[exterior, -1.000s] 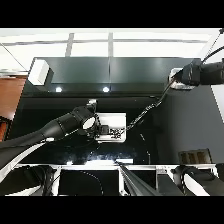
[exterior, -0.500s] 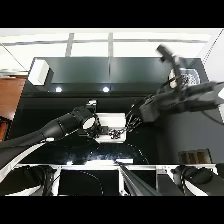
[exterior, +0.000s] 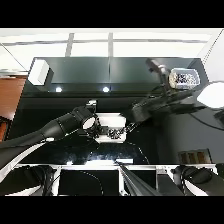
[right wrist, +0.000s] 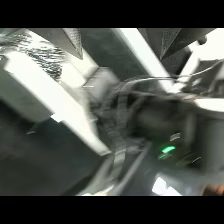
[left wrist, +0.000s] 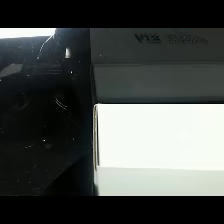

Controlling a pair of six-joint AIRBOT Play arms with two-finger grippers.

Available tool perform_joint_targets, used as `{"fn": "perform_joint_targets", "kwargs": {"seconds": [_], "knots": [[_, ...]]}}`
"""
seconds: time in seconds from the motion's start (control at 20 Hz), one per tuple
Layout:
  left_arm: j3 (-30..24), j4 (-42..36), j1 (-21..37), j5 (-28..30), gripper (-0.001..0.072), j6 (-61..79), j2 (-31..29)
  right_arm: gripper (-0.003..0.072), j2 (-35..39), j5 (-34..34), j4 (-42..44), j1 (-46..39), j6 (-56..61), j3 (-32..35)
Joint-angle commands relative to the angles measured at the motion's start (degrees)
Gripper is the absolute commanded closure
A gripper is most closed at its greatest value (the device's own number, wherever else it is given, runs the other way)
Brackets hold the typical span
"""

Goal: Fold the box and place the chain.

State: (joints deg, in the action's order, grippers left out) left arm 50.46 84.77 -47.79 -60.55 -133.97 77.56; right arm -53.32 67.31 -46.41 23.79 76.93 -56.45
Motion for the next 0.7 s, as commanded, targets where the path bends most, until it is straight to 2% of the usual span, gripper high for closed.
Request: {"fn": "perform_joint_targets", "kwargs": {"seconds": [0.0,0.1,0.25,0.3,0.35,0.45,0.65], "knots": [[0.04,0.04,0.00,0.11,0.0681,0.02,0.00,0.0130,2.27,4.31,-7.63,-12.83,-8.17,0.68],[0.04,0.09,0.00,0.15,0.0681,0.02,0.00,0.0130,3.17,-0.22,-7.91,-18.88,-18.23,5.09],[0.04,0.09,0.00,0.24,0.0681,0.02,0.00,0.0125,2.97,-13.75,-6.84,-19.65,-29.90,17.44],[0.04,0.07,0.00,0.24,0.0681,0.02,0.00,-0.0005,2.71,-17.38,-6.78,-18.58,-34.82,21.07],[0.04,0.07,0.00,0.24,0.0681,0.02,0.00,-0.0025,2.38,-19.78,-6.91,-16.83,-42.27,24.33],[0.04,0.04,0.00,0.07,0.0682,0.02,0.00,-0.0025,1.77,-20.48,-6.80,-12.17,-58.71,28.79],[0.04,0.02,-0.04,-0.17,0.0681,0.02,0.00,-0.0025,-1.36,-23.12,1.75,-4.83,-77.75,30.29]]}}
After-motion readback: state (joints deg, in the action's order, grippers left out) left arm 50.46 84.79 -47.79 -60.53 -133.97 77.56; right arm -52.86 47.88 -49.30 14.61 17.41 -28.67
